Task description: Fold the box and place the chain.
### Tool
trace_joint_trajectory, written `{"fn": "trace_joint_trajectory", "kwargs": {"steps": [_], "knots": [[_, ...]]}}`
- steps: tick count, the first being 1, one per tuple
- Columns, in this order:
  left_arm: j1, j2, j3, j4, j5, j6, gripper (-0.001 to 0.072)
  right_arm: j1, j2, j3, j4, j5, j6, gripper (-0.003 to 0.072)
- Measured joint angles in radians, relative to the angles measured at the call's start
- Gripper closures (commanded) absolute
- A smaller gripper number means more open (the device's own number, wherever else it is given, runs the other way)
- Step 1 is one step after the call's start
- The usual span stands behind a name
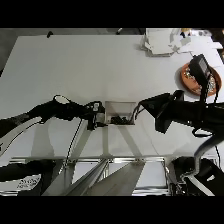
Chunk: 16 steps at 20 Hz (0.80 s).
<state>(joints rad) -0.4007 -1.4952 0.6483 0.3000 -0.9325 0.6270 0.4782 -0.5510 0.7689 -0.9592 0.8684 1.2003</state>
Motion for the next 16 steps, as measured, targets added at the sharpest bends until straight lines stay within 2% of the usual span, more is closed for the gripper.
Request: {"fn": "trace_joint_trajectory", "kwargs": {"steps": [8, 11, 16], "knots": [[0.0, 0.0, 0.0, 0.0, 0.0, 0.0, 0.0622, 0.11, -0.037, -0.087, 0.135, -0.158, -0.104, 0.0667], [0.0, 0.0, 0.0, 0.0, 0.0, 0.0, 0.0622, 0.145, -0.111, -0.113, 0.176, -0.232, -0.137, 0.0666], [0.0, 0.0, 0.0, 0.0, 0.0, 0.0, 0.0622, 0.192, -0.306, -0.126, 0.232, -0.333, -0.19, 0.0664]]}}
